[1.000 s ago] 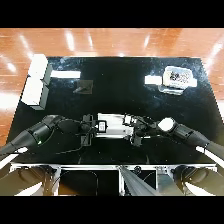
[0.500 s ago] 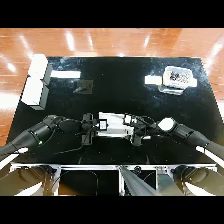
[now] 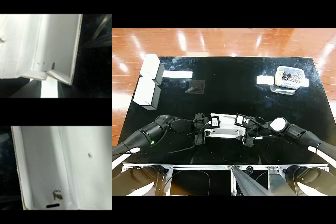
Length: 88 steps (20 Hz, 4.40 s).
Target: Fold the box and place the chain.
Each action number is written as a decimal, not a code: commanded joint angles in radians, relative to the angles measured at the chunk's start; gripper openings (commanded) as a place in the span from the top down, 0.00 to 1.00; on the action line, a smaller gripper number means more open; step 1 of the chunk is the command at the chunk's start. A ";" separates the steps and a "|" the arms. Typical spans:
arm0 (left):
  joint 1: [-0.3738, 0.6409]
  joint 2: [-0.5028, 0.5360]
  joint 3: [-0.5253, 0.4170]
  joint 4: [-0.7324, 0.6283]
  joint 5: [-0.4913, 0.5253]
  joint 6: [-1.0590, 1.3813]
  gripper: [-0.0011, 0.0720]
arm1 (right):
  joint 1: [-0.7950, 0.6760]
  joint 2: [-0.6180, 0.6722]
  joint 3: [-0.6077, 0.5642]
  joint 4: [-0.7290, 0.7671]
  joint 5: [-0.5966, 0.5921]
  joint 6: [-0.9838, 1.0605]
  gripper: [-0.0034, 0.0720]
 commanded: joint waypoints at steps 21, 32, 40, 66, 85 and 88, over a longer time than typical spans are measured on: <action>-0.034 -0.030 0.000 -0.104 -0.047 -0.006 0.58 | 0.001 0.001 0.000 0.000 -0.002 0.000 0.24; -0.033 -0.030 0.000 -0.104 -0.054 -0.006 0.36 | 0.001 0.001 0.000 0.000 -0.002 0.000 0.24; -0.033 -0.030 0.000 -0.104 -0.055 -0.006 0.35 | 0.001 0.001 0.000 0.000 -0.002 0.000 0.24; 0.056 0.086 0.000 -0.058 -0.008 -0.165 0.96 | 0.001 0.001 0.000 0.000 -0.001 0.000 0.24; 0.614 0.183 -0.015 0.046 0.336 -0.860 0.96 | 0.002 0.001 0.000 0.000 -0.001 0.000 0.24; 0.626 0.059 -0.032 -0.018 0.413 -1.078 0.96 | 0.001 0.001 0.000 0.000 -0.001 0.000 0.24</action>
